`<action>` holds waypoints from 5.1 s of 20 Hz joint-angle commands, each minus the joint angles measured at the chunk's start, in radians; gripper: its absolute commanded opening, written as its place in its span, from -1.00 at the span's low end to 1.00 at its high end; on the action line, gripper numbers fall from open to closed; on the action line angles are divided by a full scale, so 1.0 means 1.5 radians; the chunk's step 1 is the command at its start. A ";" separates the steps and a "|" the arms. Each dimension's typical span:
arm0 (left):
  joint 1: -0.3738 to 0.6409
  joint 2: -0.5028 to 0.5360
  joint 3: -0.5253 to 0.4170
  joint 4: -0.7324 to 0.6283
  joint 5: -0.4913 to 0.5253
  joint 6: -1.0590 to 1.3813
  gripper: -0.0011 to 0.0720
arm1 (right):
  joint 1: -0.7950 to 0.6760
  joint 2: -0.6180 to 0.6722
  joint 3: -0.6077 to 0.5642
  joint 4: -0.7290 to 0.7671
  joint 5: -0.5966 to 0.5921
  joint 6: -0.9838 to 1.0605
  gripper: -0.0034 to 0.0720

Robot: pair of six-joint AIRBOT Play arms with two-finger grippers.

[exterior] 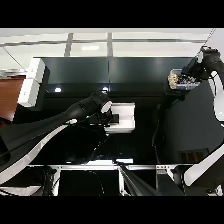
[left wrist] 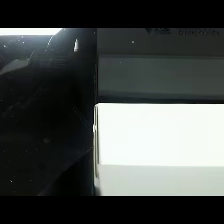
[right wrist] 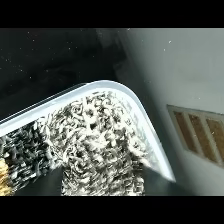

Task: Fold the box and place the chain.

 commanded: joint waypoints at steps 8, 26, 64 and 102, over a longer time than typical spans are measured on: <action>0.000 0.000 0.000 0.000 0.001 0.000 -0.89 | -0.005 0.111 0.029 0.072 0.064 -0.128 -0.91; 0.001 0.000 0.000 0.000 0.003 0.000 -0.89 | -0.011 0.618 -0.138 0.605 0.151 -0.377 -0.91; 0.001 0.000 0.000 0.000 0.002 0.000 -0.89 | 0.329 0.571 -0.579 0.656 0.001 -0.411 -0.90; 0.001 0.000 0.000 0.000 0.002 0.000 -0.89 | 0.380 0.520 -0.552 0.619 0.030 -0.372 -0.07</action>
